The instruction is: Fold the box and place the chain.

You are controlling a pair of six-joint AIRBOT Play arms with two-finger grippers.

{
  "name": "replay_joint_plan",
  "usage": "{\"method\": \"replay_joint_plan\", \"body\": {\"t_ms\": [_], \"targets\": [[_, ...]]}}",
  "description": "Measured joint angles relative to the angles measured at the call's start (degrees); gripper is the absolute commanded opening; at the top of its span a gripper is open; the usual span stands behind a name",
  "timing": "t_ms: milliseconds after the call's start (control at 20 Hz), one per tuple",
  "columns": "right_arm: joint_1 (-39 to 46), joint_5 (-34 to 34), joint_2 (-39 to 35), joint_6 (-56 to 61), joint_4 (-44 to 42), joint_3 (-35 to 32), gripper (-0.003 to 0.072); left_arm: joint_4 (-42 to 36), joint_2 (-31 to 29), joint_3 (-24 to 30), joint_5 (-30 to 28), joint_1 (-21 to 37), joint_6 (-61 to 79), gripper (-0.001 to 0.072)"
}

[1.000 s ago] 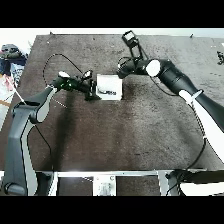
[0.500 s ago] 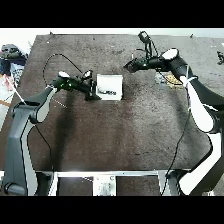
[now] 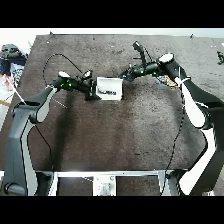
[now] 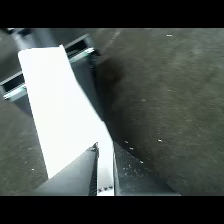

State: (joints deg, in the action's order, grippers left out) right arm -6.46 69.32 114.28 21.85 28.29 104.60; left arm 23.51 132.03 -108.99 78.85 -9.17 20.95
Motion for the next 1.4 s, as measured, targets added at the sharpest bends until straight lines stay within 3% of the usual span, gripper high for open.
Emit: {"method": "replay_joint_plan", "body": {"t_ms": [300, 400, 950, 1000, 1050, 1400], "targets": [[-3.58, 2.19, -0.35, -3.45, 4.15, 0.07, 0.0103, 0.00, 0.00, 0.00, 0.00, 0.00, -0.15, 0.0455], [-4.79, 1.57, -0.37, -4.46, 5.20, 0.04, 0.0181, 0.00, 0.00, 0.00, 0.00, 0.00, -0.15, 0.0455], [-7.54, 1.49, -0.48, -7.17, 6.75, 0.04, 0.0184, 0.00, 0.00, 0.00, 0.00, 0.00, -0.11, 0.0455], [-7.54, 1.62, -0.48, -7.21, 7.39, 0.04, 0.0328, 0.00, 0.00, 0.00, 0.00, 0.00, -0.11, 0.0455], [-7.56, 1.64, -0.48, -7.41, 7.87, 0.04, 0.0354, 0.00, 0.00, 0.00, 0.00, 0.00, -0.09, 0.0455], [-7.61, 0.72, -0.48, -9.77, 10.36, 0.04, 0.0337, 0.00, 0.00, 0.00, 0.00, 0.00, -0.09, 0.0455]]}}
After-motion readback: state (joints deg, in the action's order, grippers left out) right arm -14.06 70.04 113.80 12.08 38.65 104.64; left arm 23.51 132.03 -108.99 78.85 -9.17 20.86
